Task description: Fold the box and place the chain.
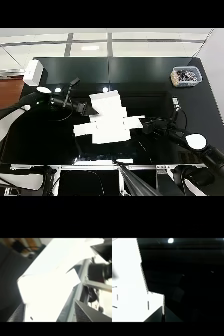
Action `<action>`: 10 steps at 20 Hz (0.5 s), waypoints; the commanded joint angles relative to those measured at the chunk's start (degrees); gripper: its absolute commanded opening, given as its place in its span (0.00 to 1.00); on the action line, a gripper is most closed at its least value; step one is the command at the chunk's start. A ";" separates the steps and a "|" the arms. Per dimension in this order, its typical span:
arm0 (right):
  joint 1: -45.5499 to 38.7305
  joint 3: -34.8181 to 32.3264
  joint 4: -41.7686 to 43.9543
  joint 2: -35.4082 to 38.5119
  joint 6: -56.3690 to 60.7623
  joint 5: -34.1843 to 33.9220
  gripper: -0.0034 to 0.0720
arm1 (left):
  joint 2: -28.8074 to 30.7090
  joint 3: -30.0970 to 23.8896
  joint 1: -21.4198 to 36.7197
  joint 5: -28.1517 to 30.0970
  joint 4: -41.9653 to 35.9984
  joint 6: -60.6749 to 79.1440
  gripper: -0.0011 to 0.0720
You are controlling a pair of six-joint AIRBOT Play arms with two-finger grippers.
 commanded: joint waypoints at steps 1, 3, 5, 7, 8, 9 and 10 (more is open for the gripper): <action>0.17 -0.02 0.15 0.07 0.04 -0.33 0.06 | -5.73 5.79 -1.29 -8.26 0.96 2.80 0.93; 0.17 -0.04 0.13 0.04 0.04 -0.31 0.06 | -8.59 9.57 -2.58 -12.35 5.66 2.56 0.75; 0.20 -0.04 0.15 0.04 0.07 -0.11 0.06 | -9.51 11.50 -4.11 -12.09 10.14 2.56 0.67; 0.20 -0.04 0.13 0.04 0.07 -0.11 0.06 | -9.55 12.24 -5.66 -9.31 10.73 2.69 0.64; 0.17 -0.04 0.15 0.04 0.07 -0.15 0.06 | -9.57 12.83 -6.19 -9.20 10.95 3.10 0.53; 0.17 -0.02 0.13 0.04 0.07 -0.13 0.06 | -9.57 13.49 -6.58 -9.42 11.65 3.54 0.46; 0.20 -0.04 0.15 0.04 0.07 -0.13 0.06 | -9.57 13.90 -6.58 -9.46 12.09 3.65 0.44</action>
